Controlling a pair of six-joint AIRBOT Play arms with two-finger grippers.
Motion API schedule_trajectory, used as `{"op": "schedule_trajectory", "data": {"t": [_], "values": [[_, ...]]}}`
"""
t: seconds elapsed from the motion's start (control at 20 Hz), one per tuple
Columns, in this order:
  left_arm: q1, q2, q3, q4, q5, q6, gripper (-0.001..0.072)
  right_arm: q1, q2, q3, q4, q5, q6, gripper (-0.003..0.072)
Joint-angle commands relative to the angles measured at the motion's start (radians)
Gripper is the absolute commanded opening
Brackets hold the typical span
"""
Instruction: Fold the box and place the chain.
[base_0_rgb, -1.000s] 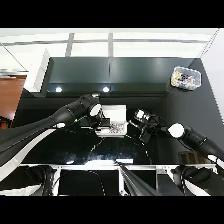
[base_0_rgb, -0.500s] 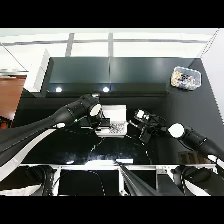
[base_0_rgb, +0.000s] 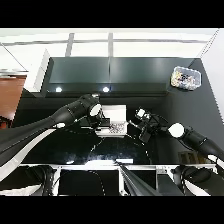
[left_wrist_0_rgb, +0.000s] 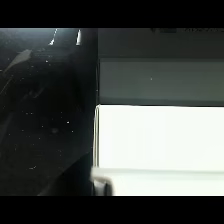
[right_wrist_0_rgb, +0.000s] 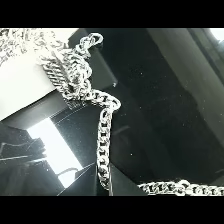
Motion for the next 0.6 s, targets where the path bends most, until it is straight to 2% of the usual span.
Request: {"op": "schedule_trajectory", "data": {"t": [0.0,0.25,0.4,0.55], "values": [[-0.001,0.0,0.001,0.0,-0.002,0.0,0.0033,0.001,0.001,0.001,0.0,0.006,0.031,0.0017],[-0.001,0.0,0.001,0.0,-0.003,0.0,0.0032,0.001,0.003,0.013,-0.004,0.032,0.03,0.0017],[-0.001,0.0,0.001,0.0,-0.002,0.0,0.0033,0.001,0.005,0.05,-0.035,0.097,0.031,0.0017],[-0.001,0.0,0.001,0.0,-0.002,0.0,0.0033,0.001,0.011,0.089,-0.037,0.108,0.067,0.0017]]}}
